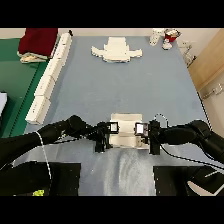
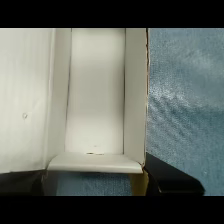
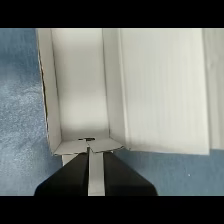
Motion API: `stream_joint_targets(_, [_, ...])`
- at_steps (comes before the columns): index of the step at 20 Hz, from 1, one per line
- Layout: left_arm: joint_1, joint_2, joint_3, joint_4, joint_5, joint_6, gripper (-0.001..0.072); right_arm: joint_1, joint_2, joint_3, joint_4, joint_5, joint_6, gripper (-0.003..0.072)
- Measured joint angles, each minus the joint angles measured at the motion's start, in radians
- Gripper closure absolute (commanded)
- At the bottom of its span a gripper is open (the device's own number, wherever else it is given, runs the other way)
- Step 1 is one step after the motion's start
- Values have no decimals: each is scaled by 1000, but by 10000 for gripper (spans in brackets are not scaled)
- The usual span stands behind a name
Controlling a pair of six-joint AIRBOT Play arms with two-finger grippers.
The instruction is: Fold the box.
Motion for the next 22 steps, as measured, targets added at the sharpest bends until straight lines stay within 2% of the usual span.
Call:
stream_joint_targets(2, [0,0,0,0,0,0,256,0,-14,0,21,12,-32,557])
stream_joint_targets(3, [0,0,0,0,0,0,257,0,-20,0,29,20,-47,502])
stream_joint_targets(4, [0,0,0,0,0,0,257,0,-24,0,37,27,-59,381])
stream_joint_targets(6, [0,0,0,-1,0,-2,256,0,-32,0,55,34,-80,88])
stream_joint_targets(7, [0,0,0,-1,0,-3,257,0,-35,0,62,36,-87,25])
stream_joint_targets(9, [0,0,0,-1,0,-3,257,0,-38,-1,69,41,-99,24])
stream_joint_targets(11, [0,0,0,-1,0,-3,257,0,-39,-1,73,44,-106,42])
stream_joint_targets(12, [0,0,0,-1,0,-3,257,0,-39,-1,74,45,-107,157])
stream_joint_targets(13, [0,0,0,-1,0,-2,256,0,-39,-1,71,46,-101,371])
stream_joint_targets(14, [0,0,0,0,0,0,257,0,-36,2,60,40,-68,447])
stream_joint_targets(16, [0,0,0,0,0,2,257,0,-27,14,-21,-11,58,678])
stream_joint_targets(22, [0,0,0,0,0,1,257,-35,6,110,-536,-291,851,682])
